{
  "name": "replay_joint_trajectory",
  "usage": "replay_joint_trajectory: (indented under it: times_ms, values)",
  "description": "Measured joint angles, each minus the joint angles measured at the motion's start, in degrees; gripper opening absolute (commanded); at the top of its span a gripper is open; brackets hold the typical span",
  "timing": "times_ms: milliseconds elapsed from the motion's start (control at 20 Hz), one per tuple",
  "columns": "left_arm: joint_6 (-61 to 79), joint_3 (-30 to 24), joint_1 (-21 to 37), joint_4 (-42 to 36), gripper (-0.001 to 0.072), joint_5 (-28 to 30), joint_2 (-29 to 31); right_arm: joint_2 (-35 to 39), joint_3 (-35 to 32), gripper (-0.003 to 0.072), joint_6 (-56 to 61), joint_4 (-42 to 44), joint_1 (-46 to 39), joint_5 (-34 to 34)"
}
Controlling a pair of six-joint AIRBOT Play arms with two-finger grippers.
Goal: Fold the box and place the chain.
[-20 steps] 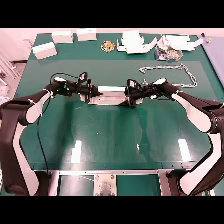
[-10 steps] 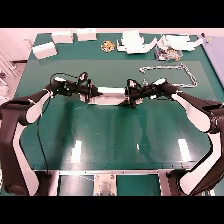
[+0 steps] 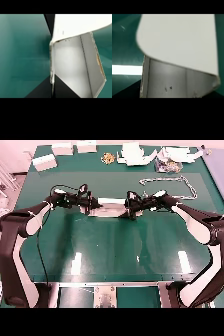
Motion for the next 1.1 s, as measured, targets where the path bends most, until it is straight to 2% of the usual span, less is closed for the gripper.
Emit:
replay_joint_trajectory:
  times_ms: [1100]
  values:
    - [0.0,0.0,0.0,0.0,0.0021,-0.04,0.0,-0.04,0.02,0.0577,0.0,-0.52,0.0,1.27]
